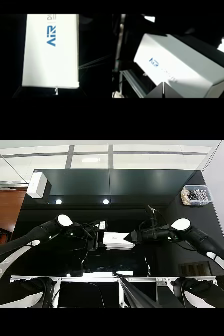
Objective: Fold the box and place the chain.
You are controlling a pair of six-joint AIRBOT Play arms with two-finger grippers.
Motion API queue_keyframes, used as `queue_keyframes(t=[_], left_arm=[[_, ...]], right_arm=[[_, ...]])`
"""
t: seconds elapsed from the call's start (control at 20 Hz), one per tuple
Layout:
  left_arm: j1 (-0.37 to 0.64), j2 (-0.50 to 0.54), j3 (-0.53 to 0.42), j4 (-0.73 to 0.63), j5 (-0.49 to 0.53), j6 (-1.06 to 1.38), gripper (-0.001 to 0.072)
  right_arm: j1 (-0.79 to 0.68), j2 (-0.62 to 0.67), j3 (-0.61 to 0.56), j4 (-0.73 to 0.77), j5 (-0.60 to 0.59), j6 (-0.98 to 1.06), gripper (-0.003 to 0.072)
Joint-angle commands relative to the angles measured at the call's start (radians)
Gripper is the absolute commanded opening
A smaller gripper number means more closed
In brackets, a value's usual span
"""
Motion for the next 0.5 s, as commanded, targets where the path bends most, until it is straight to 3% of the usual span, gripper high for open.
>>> queue_keyframes(t=[0.0,0.2,0.45], left_arm=[[0.0,0.0,0.001,0.0,0.0,0.0,0.0401],[0.0,0.0,0.001,0.0,0.0,0.0,0.0401],[0.0,0.0,0.001,0.0,-0.001,0.0,0.04]], right_arm=[[0.006,-0.045,-0.014,-0.011,-0.038,0.032,0.0014],[0.038,-0.055,-0.014,-0.062,-0.076,0.053,0.0014],[0.032,-0.039,-0.006,-0.06,-0.043,0.046,0.0014]])
